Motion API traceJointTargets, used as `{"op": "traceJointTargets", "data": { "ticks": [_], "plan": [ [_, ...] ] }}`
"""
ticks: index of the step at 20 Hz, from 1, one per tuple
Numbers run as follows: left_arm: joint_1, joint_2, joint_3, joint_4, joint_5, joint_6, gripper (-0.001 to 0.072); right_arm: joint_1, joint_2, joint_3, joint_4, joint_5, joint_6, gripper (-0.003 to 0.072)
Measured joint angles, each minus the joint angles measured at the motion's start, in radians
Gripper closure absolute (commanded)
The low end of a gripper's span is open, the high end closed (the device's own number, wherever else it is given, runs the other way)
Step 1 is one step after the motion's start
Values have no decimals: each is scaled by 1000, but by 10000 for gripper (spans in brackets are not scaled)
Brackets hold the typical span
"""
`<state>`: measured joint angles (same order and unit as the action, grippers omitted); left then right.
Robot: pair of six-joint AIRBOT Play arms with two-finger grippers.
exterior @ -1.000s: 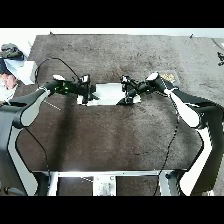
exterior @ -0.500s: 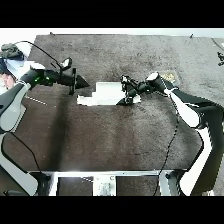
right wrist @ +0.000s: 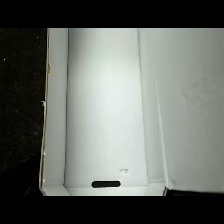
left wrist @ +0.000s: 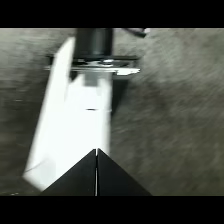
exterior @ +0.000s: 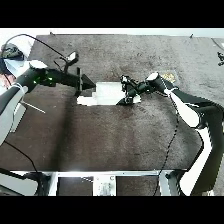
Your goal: Fold the box and place the chain.
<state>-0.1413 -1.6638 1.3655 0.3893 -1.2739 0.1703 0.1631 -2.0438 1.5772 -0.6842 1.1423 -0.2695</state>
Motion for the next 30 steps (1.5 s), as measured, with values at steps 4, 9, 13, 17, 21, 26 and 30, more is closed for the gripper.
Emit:
{"op": "traceJointTargets", "data": {
  "ticks": [4,9,13,17,21,26,30],
  "plan": [
    [-78,-16,-50,5,111,-141,700,0,0,0,0,1,0,340],
    [-122,-110,7,5,232,-282,700,0,0,0,0,1,0,340],
    [-130,-222,175,58,278,-401,700,0,0,0,0,2,0,340],
    [-133,-292,282,100,302,-483,700,0,0,0,0,2,0,340],
    [-134,-312,310,150,348,-531,700,0,0,0,0,2,0,340],
    [-134,-319,288,184,364,-549,699,0,0,0,0,2,0,340],
    [-134,-320,270,211,368,-548,699,0,0,0,0,2,0,340]
  ]
}}
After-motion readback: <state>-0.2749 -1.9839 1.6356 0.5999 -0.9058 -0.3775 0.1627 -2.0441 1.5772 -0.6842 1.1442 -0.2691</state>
